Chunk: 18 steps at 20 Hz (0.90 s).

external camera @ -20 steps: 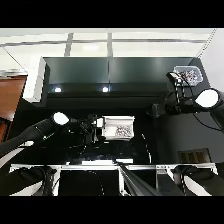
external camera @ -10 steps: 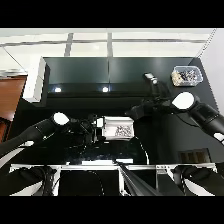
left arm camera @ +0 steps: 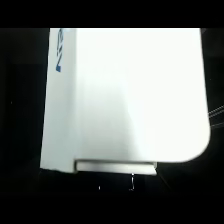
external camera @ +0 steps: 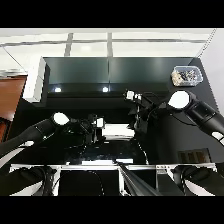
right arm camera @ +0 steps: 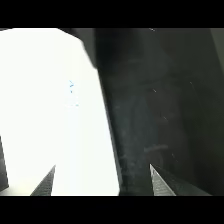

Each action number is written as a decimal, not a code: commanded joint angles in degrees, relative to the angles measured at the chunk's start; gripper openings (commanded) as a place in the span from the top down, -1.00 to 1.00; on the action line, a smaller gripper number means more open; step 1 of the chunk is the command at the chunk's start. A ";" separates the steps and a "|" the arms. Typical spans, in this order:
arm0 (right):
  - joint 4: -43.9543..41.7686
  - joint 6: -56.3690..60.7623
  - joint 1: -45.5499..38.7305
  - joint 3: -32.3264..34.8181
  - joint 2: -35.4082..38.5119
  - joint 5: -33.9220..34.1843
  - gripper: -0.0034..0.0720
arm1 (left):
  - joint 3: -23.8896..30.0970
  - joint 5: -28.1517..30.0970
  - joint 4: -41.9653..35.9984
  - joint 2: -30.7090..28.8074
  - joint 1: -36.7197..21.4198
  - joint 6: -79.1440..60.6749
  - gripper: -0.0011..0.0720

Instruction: Fold the box and place the chain.

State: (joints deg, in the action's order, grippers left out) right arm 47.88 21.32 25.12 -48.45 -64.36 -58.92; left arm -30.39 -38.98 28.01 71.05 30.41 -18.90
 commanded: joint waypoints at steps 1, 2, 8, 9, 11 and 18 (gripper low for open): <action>-4.31 -9.18 0.24 1.09 -0.20 -0.81 -0.97 | -0.07 0.00 0.02 0.04 0.02 0.02 0.01; -4.83 -10.51 0.31 2.10 -0.22 -0.31 -0.96 | -0.07 0.00 0.02 0.04 0.02 0.02 0.00; -4.33 -11.37 1.70 5.14 -0.22 3.15 -0.96 | -0.07 0.00 0.02 0.04 0.02 0.02 0.00; -4.28 -11.85 1.92 5.14 -0.22 3.85 -0.86 | -0.07 0.00 0.02 0.04 0.02 0.02 0.01; -4.31 -12.20 2.08 5.14 -0.22 3.65 -0.25 | -0.07 0.00 0.02 0.04 0.02 0.02 0.00; -4.33 -11.96 2.12 5.29 -0.37 1.31 0.28 | -0.07 0.00 0.02 0.04 0.02 0.02 0.00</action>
